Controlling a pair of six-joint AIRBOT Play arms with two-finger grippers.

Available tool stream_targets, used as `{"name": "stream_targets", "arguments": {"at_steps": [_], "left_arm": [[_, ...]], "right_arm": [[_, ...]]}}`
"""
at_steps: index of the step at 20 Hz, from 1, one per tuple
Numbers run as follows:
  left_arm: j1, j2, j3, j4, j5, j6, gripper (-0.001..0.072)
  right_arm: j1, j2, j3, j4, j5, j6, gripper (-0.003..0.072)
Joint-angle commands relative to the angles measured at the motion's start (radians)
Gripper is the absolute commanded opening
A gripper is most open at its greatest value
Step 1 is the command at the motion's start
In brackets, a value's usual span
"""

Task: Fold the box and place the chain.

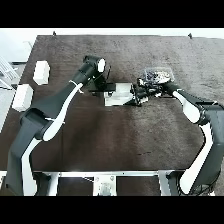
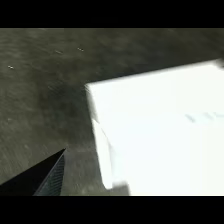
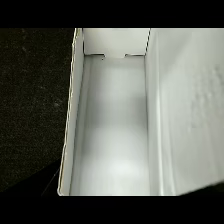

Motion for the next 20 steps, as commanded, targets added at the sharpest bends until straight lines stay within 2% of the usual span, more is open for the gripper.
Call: {"name": "stream_targets", "arguments": {"at_steps": [1,4,6,9,10,11,13,14,15,17,20], "left_arm": [[0.000,0.065,-0.002,-0.045,-0.068,0.219,0.0524],[0.000,0.130,-0.034,0.016,-0.183,0.540,0.0523],[0.026,0.157,-0.070,0.066,-0.172,0.714,0.0523],[0.132,0.157,-0.100,-0.106,-0.054,1.019,0.0523],[0.176,0.156,-0.122,-0.164,-0.044,1.093,0.0522],[0.211,0.156,-0.144,-0.187,-0.031,1.090,0.0522],[0.259,0.151,-0.180,-0.273,0.061,1.169,0.0524],[0.268,0.149,-0.214,-0.343,0.097,1.282,0.0537],[0.275,0.149,-0.251,-0.393,0.133,1.418,0.0633],[0.293,0.149,-0.341,-0.438,0.181,1.693,0.0641],[0.316,0.149,-0.480,-0.601,0.276,1.927,0.0640]], "right_arm": [[0.001,0.000,0.000,0.002,0.001,0.000,0.0478],[0.001,0.000,0.000,0.002,0.001,0.000,0.0478],[0.001,0.000,0.000,0.002,0.001,0.000,0.0478],[0.001,0.000,0.000,0.002,0.001,0.000,0.0478],[0.001,0.000,0.000,0.002,0.001,0.000,0.0478],[0.001,0.000,0.000,0.002,0.001,0.000,0.0478],[0.001,0.000,0.000,0.002,0.001,0.000,0.0478],[0.001,0.000,0.000,0.002,0.001,0.000,0.0478],[0.001,0.000,0.000,0.002,0.001,0.000,0.0478],[0.001,0.000,0.000,0.002,0.001,0.000,0.0478],[0.001,0.000,0.000,0.002,0.001,0.000,0.0478]]}}
